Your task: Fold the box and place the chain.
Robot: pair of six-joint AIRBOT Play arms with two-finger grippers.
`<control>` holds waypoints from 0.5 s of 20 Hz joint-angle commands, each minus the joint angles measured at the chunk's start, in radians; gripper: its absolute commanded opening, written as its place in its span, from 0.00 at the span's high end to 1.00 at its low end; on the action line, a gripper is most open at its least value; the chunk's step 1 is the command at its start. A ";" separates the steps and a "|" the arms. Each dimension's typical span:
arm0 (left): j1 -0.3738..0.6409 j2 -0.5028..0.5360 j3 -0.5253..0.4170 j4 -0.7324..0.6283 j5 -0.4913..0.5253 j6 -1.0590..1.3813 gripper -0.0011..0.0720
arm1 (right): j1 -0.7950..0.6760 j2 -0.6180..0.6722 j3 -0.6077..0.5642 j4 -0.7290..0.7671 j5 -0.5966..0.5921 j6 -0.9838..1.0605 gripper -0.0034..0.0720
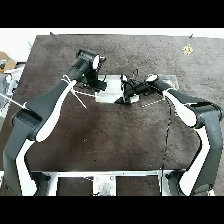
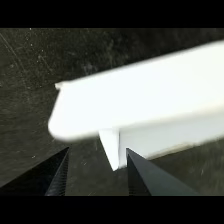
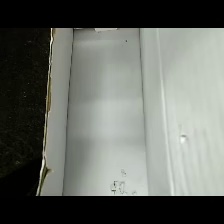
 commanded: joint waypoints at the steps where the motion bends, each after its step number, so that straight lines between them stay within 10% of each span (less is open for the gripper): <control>1: 0.001 0.041 0.014 -0.008 -0.014 0.120 0.46 | 0.001 0.000 0.000 0.001 0.001 0.000 0.43; 10: 0.193 0.166 -0.002 -0.557 0.103 0.670 0.46 | 0.001 0.000 0.000 0.001 0.001 0.000 0.43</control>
